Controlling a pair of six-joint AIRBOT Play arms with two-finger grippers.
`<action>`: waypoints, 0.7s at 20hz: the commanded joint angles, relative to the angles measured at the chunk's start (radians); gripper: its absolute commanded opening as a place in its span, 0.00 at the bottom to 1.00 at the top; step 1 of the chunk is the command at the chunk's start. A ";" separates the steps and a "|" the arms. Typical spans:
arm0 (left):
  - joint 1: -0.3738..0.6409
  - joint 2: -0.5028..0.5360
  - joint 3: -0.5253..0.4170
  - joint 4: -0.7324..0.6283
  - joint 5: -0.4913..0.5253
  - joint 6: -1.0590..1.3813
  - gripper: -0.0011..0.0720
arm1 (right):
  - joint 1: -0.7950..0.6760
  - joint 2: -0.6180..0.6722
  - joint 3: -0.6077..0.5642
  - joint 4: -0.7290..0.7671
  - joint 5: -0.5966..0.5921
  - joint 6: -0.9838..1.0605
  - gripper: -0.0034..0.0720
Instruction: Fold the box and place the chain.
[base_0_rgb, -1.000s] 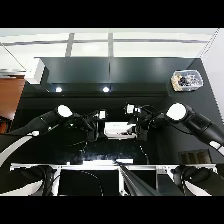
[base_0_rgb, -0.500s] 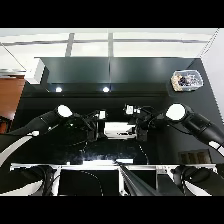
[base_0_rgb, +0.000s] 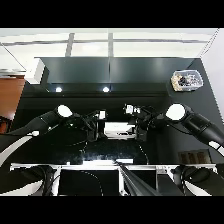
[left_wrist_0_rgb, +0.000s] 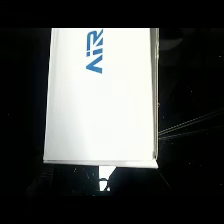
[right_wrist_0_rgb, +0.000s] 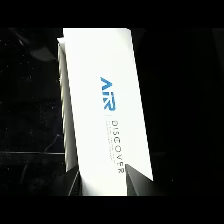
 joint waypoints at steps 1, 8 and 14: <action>0.000 -0.001 0.000 0.000 0.000 0.000 0.60 | 0.000 0.000 0.000 0.005 0.000 0.020 0.46; -0.001 -0.001 0.000 0.000 -0.007 0.000 0.60 | 0.000 0.001 0.000 0.018 -0.023 0.019 0.46; 0.000 -0.001 0.000 0.000 -0.007 0.000 0.60 | 0.000 0.001 0.001 0.019 -0.022 0.024 0.46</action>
